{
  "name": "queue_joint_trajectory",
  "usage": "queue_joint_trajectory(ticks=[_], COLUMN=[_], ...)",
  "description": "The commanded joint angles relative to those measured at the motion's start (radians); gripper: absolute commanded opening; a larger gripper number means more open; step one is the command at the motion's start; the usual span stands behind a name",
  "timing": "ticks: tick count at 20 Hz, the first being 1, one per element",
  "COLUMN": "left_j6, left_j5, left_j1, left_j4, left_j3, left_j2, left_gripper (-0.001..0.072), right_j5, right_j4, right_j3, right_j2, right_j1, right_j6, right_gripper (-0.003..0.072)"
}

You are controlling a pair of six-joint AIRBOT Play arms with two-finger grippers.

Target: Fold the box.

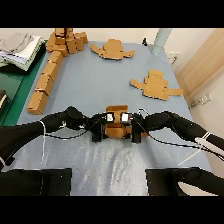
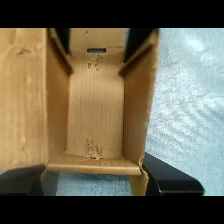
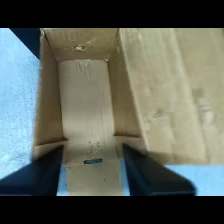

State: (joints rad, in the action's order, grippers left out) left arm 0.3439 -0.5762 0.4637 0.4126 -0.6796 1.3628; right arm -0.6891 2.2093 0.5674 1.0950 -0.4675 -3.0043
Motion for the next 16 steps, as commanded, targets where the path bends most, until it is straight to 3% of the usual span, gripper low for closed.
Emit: queue_joint_trajectory(ticks=[1,6,7,8,9,10,13,16], left_j6=[-0.001,-0.001,-0.001,-0.001,-0.001,-0.001,-0.001,-0.001], left_j5=[0.000,0.000,0.000,0.000,0.000,0.000,0.000,0.000], left_j1=[0.000,0.000,0.000,0.000,0.000,0.000,0.000,0.000], left_j4=[0.000,0.000,0.000,0.000,0.000,0.000,0.000,0.000], left_j3=[-0.001,-0.001,-0.001,-0.001,-0.001,-0.001,-0.001,-0.001], left_j2=[0.001,0.001,0.001,0.001,0.001,0.001,0.001,0.001], left_gripper=[0.0415,0.0414,0.0414,0.0414,0.0414,0.0414,0.0414,0.0414], right_j5=[0.010,-0.003,-0.031,-0.065,-0.088,-0.100,-0.170,-0.352], right_j4=[0.001,-0.019,-0.064,-0.142,-0.238,-0.351,-0.731,-1.050], right_j3=[0.001,0.001,0.004,0.012,0.020,0.025,0.044,0.090], right_j2=[0.001,-0.005,-0.018,-0.040,-0.064,-0.089,-0.165,-0.207], right_j1=[-0.001,-0.001,-0.001,-0.001,0.000,0.000,0.001,0.030], right_j6=[0.002,0.006,0.050,0.151,0.302,0.480,0.992,1.583], right_gripper=[0.0653,0.0618,0.0445,0.0195,0.0069,0.0006,0.0005,0.0005])
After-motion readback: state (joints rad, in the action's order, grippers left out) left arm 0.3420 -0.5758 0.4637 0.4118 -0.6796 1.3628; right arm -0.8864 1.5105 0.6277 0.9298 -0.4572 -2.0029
